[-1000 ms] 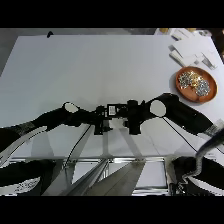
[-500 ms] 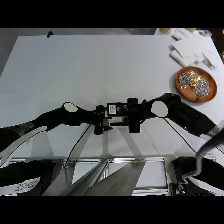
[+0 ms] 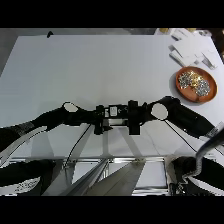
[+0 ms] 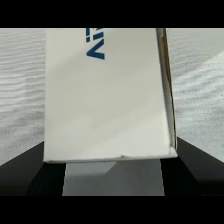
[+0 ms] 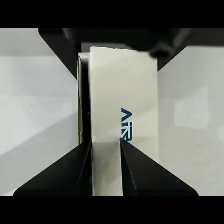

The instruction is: Fold the box and place the chain.

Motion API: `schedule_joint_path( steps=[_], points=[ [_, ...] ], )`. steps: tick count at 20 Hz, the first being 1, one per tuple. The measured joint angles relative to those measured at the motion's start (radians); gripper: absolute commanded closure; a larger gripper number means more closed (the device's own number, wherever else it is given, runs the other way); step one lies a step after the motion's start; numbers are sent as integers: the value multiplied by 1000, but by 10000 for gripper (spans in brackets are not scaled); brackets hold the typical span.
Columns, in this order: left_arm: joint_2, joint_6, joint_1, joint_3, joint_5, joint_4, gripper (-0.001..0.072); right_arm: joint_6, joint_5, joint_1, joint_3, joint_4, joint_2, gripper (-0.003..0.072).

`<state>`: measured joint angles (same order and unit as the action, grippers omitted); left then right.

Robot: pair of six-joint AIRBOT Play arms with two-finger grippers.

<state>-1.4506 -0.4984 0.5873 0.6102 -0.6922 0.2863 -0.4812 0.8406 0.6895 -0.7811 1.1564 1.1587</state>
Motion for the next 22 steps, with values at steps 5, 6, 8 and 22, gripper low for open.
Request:
schedule_joint_path(
  steps=[5, 6, 8, 22],
  points=[
    [0, -1, 0, 0, 0, 1, 639, 0, 10, 0, 11, -38, -13, 339],
    [0, 0, 0, 0, 0, 1, 639, 0, 11, 0, 11, -47, -21, 339],
    [0, 0, 0, 0, 0, 0, 639, 0, 11, 0, 12, -61, -43, 353],
    [0, 2, 0, 0, 0, -1, 639, -17, 42, -66, 19, -121, -26, 650]
  ],
)
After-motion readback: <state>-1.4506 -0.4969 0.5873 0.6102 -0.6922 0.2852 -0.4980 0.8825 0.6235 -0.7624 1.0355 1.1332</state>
